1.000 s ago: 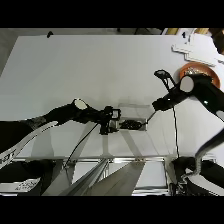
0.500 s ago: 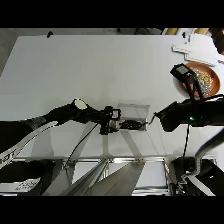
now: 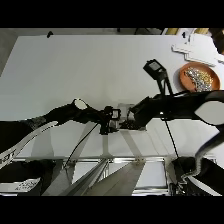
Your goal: Fold the box and place the chain.
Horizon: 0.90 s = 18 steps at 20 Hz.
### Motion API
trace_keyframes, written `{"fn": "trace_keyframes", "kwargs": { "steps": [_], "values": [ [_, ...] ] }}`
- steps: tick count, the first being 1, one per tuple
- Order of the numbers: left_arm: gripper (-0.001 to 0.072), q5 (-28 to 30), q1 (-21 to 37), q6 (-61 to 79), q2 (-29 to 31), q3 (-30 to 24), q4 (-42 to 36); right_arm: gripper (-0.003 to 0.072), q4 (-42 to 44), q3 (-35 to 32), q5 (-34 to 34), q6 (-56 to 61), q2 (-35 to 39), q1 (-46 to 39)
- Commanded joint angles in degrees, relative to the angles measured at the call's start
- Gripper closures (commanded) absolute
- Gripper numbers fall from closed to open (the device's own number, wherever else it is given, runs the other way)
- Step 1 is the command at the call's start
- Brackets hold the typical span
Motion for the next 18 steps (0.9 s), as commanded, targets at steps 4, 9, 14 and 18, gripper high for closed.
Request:
{"fn": "trace_keyframes", "kwargs": {
  "steps": [4, 9, 14, 18],
  "values": [
    [0.0501, 0.00, 0.02, 0.00, 0.02, -0.02, 0.02, 0.0542, -1.33, 0.04, -1.55, 1.03, -6.67, 1.14],
    [0.0501, 0.00, 0.02, 0.02, 0.02, -0.02, 0.02, 0.0484, -6.64, 6.16, -0.76, -1.29, -6.80, -1.40],
    [0.0501, 0.00, 0.02, 0.02, 0.02, -0.02, 0.02, 0.0550, -5.97, 9.20, 2.38, -17.77, -14.36, -13.35],
    [0.0501, 0.00, 0.02, 0.00, 0.02, -0.02, 0.02, 0.0575, -2.47, 6.82, 6.23, -37.03, -19.43, -12.50]
  ]
}}
